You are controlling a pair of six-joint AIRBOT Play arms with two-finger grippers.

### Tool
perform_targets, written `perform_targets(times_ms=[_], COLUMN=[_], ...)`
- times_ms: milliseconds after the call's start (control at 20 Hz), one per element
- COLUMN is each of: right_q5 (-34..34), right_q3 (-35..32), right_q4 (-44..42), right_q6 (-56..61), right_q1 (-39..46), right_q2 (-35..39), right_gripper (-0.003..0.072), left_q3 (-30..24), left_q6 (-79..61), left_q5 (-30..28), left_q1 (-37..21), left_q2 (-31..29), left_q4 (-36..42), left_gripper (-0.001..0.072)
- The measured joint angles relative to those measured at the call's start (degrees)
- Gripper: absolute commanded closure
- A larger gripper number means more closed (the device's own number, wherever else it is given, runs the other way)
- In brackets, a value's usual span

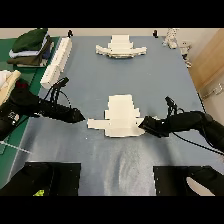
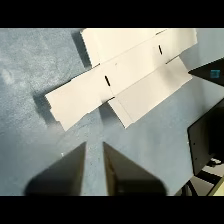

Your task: Fold the box.

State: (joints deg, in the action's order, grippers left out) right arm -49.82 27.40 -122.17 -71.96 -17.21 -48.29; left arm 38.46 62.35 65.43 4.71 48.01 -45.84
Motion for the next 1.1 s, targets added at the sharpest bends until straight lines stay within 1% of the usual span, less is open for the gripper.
perform_targets(times_ms=[100, 250, 300, 400, 500, 550, 650, 800, 1100], right_q5=[-3.87, -10.80, -12.76, -16.15, -18.62, -19.32, -20.37, -21.11, -21.59], right_q3=[3.21, 9.05, 10.69, 12.55, 13.62, 13.94, 14.34, 14.64, 14.78], right_q4=[4.17, 7.65, 7.04, 2.82, -1.95, -3.69, -7.21, -11.58, -14.69], right_q6=[0.39, -3.80, -7.23, -15.26, -23.63, -27.52, -34.18, -41.59, -48.09], right_q1=[4.24, 15.80, 20.55, 28.68, 34.34, 36.17, 37.77, 38.01, 35.78], right_q2=[-0.07, -2.27, -3.89, -8.02, -13.07, -15.72, -20.26, -25.24, -31.15], right_gripper=[0.0214, 0.0215, 0.0215, 0.0215, 0.0218, 0.0246, 0.0246, 0.0245, 0.0245], left_q3=[-0.31, -0.55, -0.59, -0.63, -0.63, -0.66, -0.66, -0.66, -0.63], left_q6=[0.04, 0.09, 0.15, 0.28, 0.31, 0.44, 0.48, 0.50, 0.57], left_q5=[-1.07, -1.75, -1.99, -2.14, -2.25, -2.34, -2.32, -2.34, -2.40], left_q1=[-0.07, -0.11, -0.11, -0.11, -0.11, -0.11, -0.11, -0.11, -0.11], left_q2=[-0.17, -0.35, -0.37, -0.39, -0.39, -0.39, -0.39, -0.39, -0.39], left_q4=[0.02, 0.04, 0.07, 0.04, 0.04, 0.04, 0.04, 0.04, 0.04], left_gripper=[0.0056, 0.0056, 0.0056, 0.0056, 0.0056, 0.0056, 0.0056, 0.0056, 0.0056])
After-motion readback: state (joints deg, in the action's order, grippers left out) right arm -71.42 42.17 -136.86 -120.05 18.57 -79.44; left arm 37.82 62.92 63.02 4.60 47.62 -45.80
